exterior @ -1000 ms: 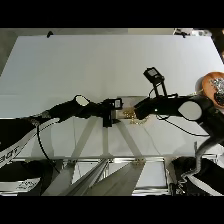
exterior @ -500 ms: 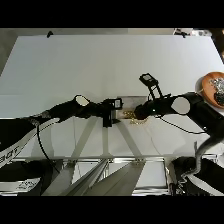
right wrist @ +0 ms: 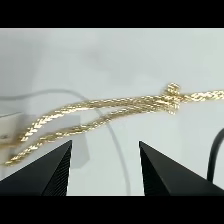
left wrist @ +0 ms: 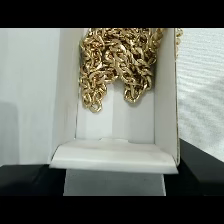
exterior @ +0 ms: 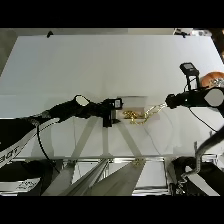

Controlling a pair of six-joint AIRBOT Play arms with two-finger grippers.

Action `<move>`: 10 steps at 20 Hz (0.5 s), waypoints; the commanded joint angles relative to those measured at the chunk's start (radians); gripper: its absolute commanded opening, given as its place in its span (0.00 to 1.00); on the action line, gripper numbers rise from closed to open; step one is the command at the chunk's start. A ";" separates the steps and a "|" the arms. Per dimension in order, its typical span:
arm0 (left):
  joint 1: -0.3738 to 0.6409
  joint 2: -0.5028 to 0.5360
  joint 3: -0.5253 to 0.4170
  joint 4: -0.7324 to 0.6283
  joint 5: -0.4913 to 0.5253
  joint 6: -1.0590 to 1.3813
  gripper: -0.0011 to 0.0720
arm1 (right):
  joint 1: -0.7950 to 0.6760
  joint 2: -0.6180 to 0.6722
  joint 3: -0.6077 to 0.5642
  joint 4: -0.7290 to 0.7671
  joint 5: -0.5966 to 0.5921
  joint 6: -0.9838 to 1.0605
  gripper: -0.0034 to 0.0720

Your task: Fold the box and place the chain.

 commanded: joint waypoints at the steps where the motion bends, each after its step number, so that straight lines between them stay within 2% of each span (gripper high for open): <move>1: 0.000 0.001 0.000 0.000 0.000 0.000 0.70 | -0.055 -0.124 0.003 -0.078 -0.064 0.025 0.67; 4: 0.000 0.001 0.000 0.000 0.000 0.000 0.70 | -0.055 -0.241 0.037 -0.112 -0.053 0.064 0.68; 10: 0.000 0.001 0.000 0.000 0.000 0.000 0.70 | -0.055 -0.320 0.047 -0.175 -0.109 0.080 0.67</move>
